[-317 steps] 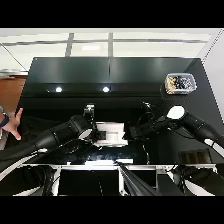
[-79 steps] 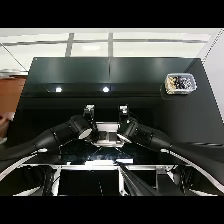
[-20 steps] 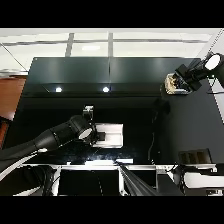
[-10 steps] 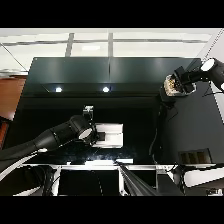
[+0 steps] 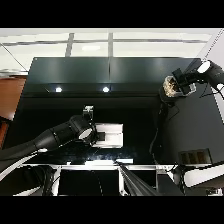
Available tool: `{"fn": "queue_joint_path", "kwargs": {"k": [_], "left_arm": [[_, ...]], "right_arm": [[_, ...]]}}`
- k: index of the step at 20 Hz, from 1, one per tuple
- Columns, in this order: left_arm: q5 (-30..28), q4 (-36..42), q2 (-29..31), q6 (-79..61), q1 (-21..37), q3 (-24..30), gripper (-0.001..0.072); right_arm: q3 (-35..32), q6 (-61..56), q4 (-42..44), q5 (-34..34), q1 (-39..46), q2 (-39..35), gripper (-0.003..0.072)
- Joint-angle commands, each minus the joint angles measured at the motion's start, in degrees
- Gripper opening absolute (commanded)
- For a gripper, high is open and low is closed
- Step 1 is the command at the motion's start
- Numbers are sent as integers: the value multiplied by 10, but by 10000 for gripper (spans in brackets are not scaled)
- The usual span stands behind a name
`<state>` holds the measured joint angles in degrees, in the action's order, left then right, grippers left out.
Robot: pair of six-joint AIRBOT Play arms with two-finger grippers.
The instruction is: Fold the box and place the chain.
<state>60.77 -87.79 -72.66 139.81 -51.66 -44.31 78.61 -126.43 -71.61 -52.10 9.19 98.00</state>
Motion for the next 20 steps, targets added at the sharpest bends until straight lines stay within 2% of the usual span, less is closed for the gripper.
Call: {"fn": "queue_joint_path", "kwargs": {"k": [1,2,10,15,20], "left_arm": [[1,0,0,0,0,0,30],[2,0,0,0,0,0,30],[8,-5,0,2,0,0,30],[9,-4,0,2,0,0,30],[9,-5,0,1,0,0,30]], "right_arm": [[1,47,14,13,0,4,90],[2,70,24,13,1,4,27],[76,168,32,-64,29,-23,25],[78,218,47,-92,38,-63,24],[79,327,116,-92,45,-132,23]]}}
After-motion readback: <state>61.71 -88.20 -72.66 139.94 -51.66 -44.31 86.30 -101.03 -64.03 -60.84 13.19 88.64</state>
